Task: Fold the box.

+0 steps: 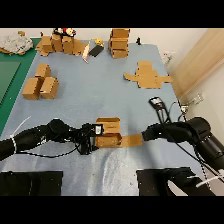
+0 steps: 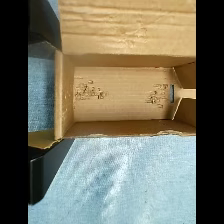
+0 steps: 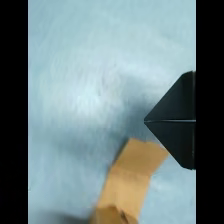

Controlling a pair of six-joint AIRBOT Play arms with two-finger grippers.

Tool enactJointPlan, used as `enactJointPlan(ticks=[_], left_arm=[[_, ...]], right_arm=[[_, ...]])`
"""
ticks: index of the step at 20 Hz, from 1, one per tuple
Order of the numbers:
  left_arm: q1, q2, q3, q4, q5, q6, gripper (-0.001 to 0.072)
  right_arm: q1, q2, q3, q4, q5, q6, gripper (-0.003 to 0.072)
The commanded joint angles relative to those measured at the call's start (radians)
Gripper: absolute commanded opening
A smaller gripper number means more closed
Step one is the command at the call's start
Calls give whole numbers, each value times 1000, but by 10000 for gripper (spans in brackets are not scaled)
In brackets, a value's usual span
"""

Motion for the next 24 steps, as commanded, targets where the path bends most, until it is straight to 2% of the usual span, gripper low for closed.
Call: enactJointPlan(ticks=[1, 3, 6, 9, 18, 24], left_arm=[[0, 0, 0, 1, -1, 1, 368], [0, 0, 0, 1, 0, 1, 368], [0, 0, 0, 0, -1, 1, 368], [0, 0, 0, 1, -1, 1, 368], [0, 0, 0, 1, -1, 1, 369], [0, 0, 0, 1, 0, 1, 368]], right_arm=[[-169, -38, -37, 122, 42, 29, 6], [-204, -108, -68, 275, 67, -72, 5], [-204, -228, -84, 397, 84, -149, 5], [-203, -282, -84, 492, 74, -197, 5], [-87, -324, -84, 560, 76, -203, 5], [-36, -269, -77, 623, 74, -203, 5]])
